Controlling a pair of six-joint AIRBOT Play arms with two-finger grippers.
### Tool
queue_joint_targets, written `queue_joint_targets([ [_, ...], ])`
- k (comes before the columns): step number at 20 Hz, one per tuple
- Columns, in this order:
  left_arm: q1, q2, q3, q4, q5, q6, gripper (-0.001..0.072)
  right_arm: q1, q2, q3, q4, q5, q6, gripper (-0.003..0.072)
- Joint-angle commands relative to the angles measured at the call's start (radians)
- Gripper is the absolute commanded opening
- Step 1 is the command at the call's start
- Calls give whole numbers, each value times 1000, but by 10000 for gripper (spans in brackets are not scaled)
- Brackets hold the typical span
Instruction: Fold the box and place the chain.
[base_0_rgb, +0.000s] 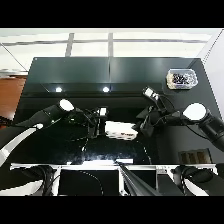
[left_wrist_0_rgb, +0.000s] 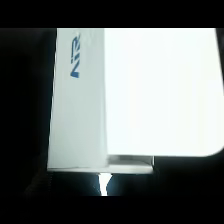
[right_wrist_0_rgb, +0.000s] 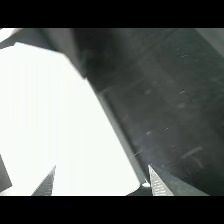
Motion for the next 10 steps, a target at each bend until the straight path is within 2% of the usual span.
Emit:
queue_joint_targets([
  [1,0,-1,1,1,0,0,548,20,13,2,-59,69,-95,698],
  [9,-1,-1,1,1,0,0,548,76,12,2,-137,19,-161,696],
  [10,-1,-1,1,1,0,0,548,76,11,2,-137,9,-161,647],
])
